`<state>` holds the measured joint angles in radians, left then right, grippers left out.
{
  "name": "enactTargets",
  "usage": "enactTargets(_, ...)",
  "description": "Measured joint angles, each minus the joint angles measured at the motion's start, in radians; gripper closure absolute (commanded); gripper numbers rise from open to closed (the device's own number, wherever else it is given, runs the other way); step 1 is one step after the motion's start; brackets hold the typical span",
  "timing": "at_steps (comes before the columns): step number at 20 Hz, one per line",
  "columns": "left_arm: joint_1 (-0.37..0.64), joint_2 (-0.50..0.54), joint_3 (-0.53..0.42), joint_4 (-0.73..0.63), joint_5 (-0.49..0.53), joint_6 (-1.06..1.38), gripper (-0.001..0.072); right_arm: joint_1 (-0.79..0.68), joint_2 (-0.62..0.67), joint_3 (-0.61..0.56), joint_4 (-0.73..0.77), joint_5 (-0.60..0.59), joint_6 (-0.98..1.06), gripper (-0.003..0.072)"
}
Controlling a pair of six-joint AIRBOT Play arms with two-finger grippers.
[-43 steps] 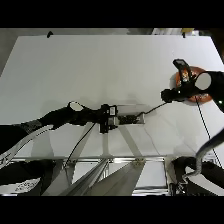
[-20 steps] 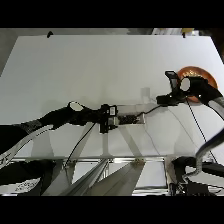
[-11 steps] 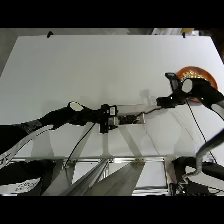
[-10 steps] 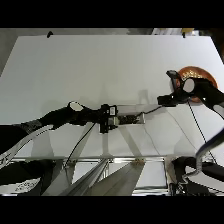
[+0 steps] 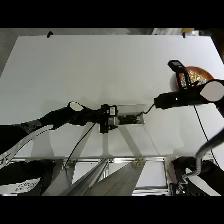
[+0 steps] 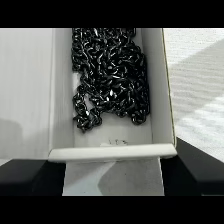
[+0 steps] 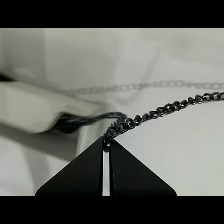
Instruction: Fold the box and place the chain.
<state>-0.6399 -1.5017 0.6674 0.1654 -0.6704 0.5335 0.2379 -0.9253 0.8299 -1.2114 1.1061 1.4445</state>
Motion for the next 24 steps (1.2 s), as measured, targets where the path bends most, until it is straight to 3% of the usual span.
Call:
enactTargets(8, 0.0, 0.0, 0.0, 0.0, 0.0, 0.0, 0.054, 0.268, 0.054, 0.0, 0.145, -0.08, -0.003, 0.0675)
enactTargets(13, 0.0, 0.0, 0.0, 0.0, 0.0, 0.0, 0.054, 0.341, 0.049, -0.007, 0.164, -0.16, -0.002, 0.067)
enactTargets(16, 0.0, 0.0, 0.0, 0.0, 0.0, 0.0, 0.054, 0.353, 0.026, -0.016, 0.138, -0.187, -0.002, 0.0462)
enactTargets(17, 0.0, 0.0, 0.0, 0.0, 0.0, 0.0, 0.054, 0.355, 0.019, -0.016, 0.132, -0.193, -0.002, 0.0428)
enactTargets(22, 0.0, 0.0, 0.0, 0.0, 0.0, 0.0, 0.054, 0.312, 0.005, 0.01, 0.119, -0.205, -0.009, 0.0434)
enactTargets(24, 0.0, 0.0, 0.0, 0.0, 0.0, 0.0, 0.054, 0.248, 0.003, 0.037, 0.115, -0.205, -0.014, 0.0491)
